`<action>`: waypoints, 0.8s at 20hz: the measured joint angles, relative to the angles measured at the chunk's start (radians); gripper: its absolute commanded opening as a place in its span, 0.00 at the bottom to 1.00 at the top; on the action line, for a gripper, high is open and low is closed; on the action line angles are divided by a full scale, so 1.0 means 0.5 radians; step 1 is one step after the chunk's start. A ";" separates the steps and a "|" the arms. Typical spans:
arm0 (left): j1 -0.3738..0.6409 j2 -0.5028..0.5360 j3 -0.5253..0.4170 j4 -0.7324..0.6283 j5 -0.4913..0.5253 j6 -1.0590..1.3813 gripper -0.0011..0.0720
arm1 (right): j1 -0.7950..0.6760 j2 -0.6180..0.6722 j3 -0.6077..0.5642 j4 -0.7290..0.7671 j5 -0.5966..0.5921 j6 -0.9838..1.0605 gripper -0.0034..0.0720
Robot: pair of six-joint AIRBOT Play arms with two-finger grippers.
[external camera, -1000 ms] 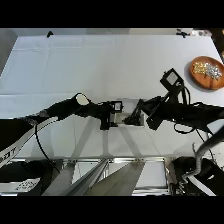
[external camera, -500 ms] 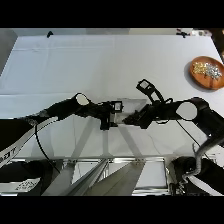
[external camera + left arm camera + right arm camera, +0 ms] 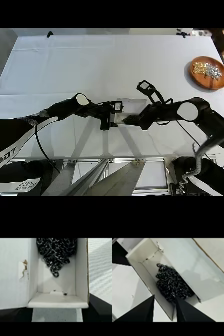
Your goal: Fold the box and place the chain.
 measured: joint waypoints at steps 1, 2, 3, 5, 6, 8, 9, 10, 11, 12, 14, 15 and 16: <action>0.000 0.000 0.000 0.000 0.000 0.000 0.62 | -0.001 0.053 0.000 -0.068 0.007 0.046 0.22; 0.000 0.000 0.000 0.000 0.000 0.000 0.62 | -0.002 0.114 0.000 -0.164 0.036 0.103 0.18; 0.000 0.000 0.000 0.000 0.000 0.000 0.62 | -0.005 0.170 0.000 -0.261 0.081 0.140 0.17; 0.000 0.000 0.000 -0.001 0.000 0.000 0.62 | -0.050 0.258 0.001 -0.423 0.215 0.201 0.05; 0.000 0.000 0.000 0.000 0.000 0.000 0.62 | -0.103 0.285 0.000 -0.488 0.278 0.218 0.05; 0.000 0.000 0.000 -0.001 0.000 0.001 0.62 | -0.253 0.318 0.000 -0.551 0.329 0.216 0.05; 0.000 0.000 0.000 -0.001 0.000 0.000 0.62 | -0.352 0.325 0.000 -0.553 0.320 0.199 0.05; 0.000 0.000 0.000 0.000 0.000 0.000 0.62 | -0.449 0.321 0.001 -0.534 0.291 0.158 0.05; 0.000 0.000 0.000 -0.001 0.000 0.000 0.62 | -0.552 0.304 0.001 -0.481 0.257 0.105 0.05; 0.000 0.000 0.000 -0.001 0.000 0.000 0.62 | -0.655 0.268 0.001 -0.394 0.232 0.038 0.05; 0.000 0.000 0.000 -0.001 0.000 0.000 0.62 | -0.816 0.160 0.001 -0.154 0.176 -0.124 0.05; 0.000 0.000 0.000 -0.001 0.000 0.000 0.62 | -0.868 0.093 0.001 -0.020 0.156 -0.216 0.05; 0.000 0.000 0.000 -0.001 0.000 0.000 0.62 | -0.909 0.012 0.001 0.128 0.131 -0.314 0.05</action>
